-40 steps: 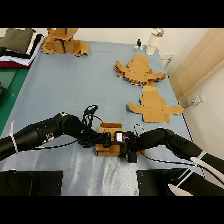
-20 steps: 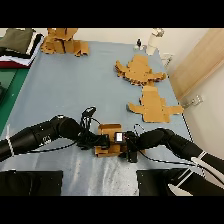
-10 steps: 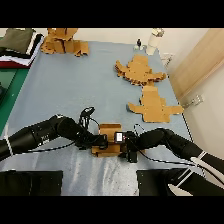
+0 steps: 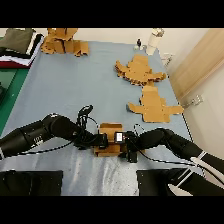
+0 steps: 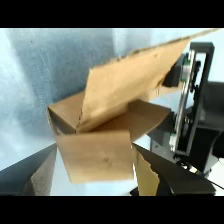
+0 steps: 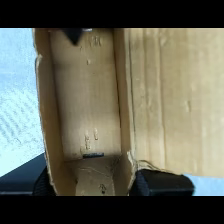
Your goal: Fold the box.
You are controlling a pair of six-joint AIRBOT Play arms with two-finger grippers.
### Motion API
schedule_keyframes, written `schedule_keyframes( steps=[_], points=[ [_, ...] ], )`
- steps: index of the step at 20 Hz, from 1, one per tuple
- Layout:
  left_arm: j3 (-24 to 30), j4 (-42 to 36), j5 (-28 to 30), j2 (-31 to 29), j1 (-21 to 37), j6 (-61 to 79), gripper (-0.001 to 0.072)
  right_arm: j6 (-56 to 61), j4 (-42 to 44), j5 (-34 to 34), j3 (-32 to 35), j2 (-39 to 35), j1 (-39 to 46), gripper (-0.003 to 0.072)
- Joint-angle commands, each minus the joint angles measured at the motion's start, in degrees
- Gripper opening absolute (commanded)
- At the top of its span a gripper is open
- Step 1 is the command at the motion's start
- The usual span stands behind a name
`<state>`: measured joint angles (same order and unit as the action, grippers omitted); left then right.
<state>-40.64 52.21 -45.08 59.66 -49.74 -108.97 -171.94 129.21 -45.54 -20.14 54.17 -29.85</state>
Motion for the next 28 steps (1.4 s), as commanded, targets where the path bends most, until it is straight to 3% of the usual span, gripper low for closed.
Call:
schedule_keyframes(
  steps=[1,6,11,18,19,20,21,24,25,28],
  points=[
    [0.0,0.3,-2.8,-0.7,1.0,0.1,0.0704,0.0,0.0,0.0,0.0,0.0,0.0,0.044],
    [0.0,1.0,-6.1,-1.7,2.7,0.1,0.0704,0.0,0.0,0.0,0.0,0.0,0.0,0.044],
    [0.0,1.0,-7.4,-7.2,5.2,0.1,0.0704,0.0,0.0,0.0,0.0,0.0,0.0,0.044],
    [1.3,4.7,-17.5,-11.6,16.5,0.1,0.0702,0.0,0.0,0.0,0.0,0.0,0.0,0.044],
    [2.5,4.7,-17.7,-11.6,18.1,0.2,0.0622,0.0,0.0,0.0,0.0,0.0,0.0,0.044],
    [4.0,4.9,-17.6,-11.6,19.3,1.3,0.0288,0.0,0.0,0.0,0.0,0.0,0.0,0.044],
    [5.3,4.9,-17.5,-11.5,20.2,1.9,0.0106,0.0,0.0,0.0,0.0,0.0,0.0,0.044],
    [6.8,4.9,-19.9,-11.5,22.2,9.4,0.0104,0.0,0.0,0.0,0.0,0.0,0.0,0.044],
    [7.3,4.9,-20.6,-11.6,23.6,11.1,0.0012,0.0,0.0,0.0,0.0,0.0,0.0,0.044],
    [11.3,2.7,-20.6,-11.5,30.1,14.4,0.0013,0.0,0.0,0.0,0.0,0.0,0.0,0.044]
  ],
)
